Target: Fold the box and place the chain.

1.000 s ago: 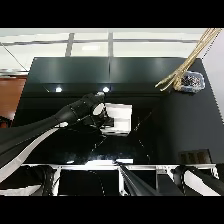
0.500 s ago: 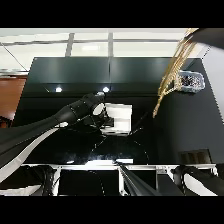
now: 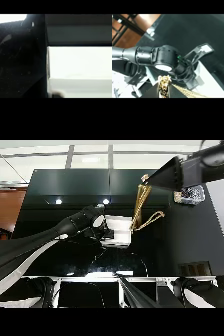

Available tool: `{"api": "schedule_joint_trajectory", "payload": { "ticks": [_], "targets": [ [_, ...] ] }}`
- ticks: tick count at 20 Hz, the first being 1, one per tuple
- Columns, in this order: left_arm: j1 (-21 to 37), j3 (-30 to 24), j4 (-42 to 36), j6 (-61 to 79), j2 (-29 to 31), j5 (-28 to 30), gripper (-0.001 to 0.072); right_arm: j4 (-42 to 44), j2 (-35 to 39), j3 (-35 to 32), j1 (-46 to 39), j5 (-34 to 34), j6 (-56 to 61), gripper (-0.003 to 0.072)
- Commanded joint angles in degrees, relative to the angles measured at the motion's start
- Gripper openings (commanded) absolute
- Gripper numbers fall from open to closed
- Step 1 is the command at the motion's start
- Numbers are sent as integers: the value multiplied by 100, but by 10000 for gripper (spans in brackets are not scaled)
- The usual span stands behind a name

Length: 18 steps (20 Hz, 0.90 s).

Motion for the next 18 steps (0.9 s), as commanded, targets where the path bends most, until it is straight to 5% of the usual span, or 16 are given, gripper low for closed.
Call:
{"api": "schedule_joint_trajectory", "payload": {
  "ticks": [1,10,18],
  "targets": [
    [2,0,0,2,-4,2,29,201,-9,-350,240,-348,-175,6],
    [2,0,0,0,-4,0,29,1150,-7,-343,221,-446,-455,7],
    [2,0,0,0,-4,2,29,555,-7,-345,227,-481,-321,8]
  ]
}}
